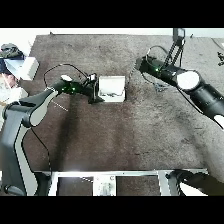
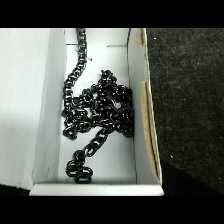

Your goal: Fold the box and place the chain.

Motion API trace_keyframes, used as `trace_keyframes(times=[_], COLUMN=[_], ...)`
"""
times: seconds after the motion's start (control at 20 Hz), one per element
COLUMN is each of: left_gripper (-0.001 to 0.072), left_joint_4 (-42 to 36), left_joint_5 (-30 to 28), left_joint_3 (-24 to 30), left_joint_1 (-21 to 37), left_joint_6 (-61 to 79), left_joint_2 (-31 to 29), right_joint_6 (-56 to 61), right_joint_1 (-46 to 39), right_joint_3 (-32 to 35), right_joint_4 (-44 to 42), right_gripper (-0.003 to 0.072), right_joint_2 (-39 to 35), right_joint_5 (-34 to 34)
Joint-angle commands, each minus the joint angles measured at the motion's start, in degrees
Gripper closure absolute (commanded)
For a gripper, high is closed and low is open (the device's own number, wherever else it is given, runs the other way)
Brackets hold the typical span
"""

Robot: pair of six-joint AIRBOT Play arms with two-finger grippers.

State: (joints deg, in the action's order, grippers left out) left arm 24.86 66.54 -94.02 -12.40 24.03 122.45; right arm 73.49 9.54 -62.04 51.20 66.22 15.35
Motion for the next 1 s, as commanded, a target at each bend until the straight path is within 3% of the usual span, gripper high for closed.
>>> trace_keyframes(times=[0.0,0.2,0.6,0.65,0.7,0.75,0.95], left_gripper=[0.0425,0.0425,0.0425,0.0425,0.0425,0.0425,0.0425], left_joint_4=[0.00,0.00,0.00,0.00,0.00,0.00,0.00], left_joint_5=[-0.02,-0.02,-0.04,0.00,-0.02,-0.02,0.00], left_joint_3=[0.02,0.02,0.02,0.02,0.02,0.02,0.02], left_joint_1=[-0.04,-0.04,-0.04,-0.04,-0.04,-0.04,-0.04], left_joint_6=[0.02,0.02,0.02,0.02,0.02,0.02,0.02], left_joint_2=[0.02,0.02,0.02,0.02,0.02,0.02,0.02], right_joint_6=[-0.94,-1.57,-0.24,-0.22,-0.22,-0.22,-0.22], right_joint_1=[5.81,11.43,12.44,12.07,11.32,10.05,1.75], right_joint_3=[-0.81,-2.91,-2.80,-2.80,-2.75,-2.64,1.11], right_joint_4=[-0.02,0.20,0.02,0.63,1.18,1.51,3.23], right_gripper=[0.0698,0.0698,0.0697,0.0643,0.0395,0.0297,0.0311], right_joint_2=[-4.11,-1.36,13.86,15.63,16.79,17.27,13.51], right_joint_5=[-5.42,-9.64,-2.32,-1.46,-0.61,0.55,4.90])
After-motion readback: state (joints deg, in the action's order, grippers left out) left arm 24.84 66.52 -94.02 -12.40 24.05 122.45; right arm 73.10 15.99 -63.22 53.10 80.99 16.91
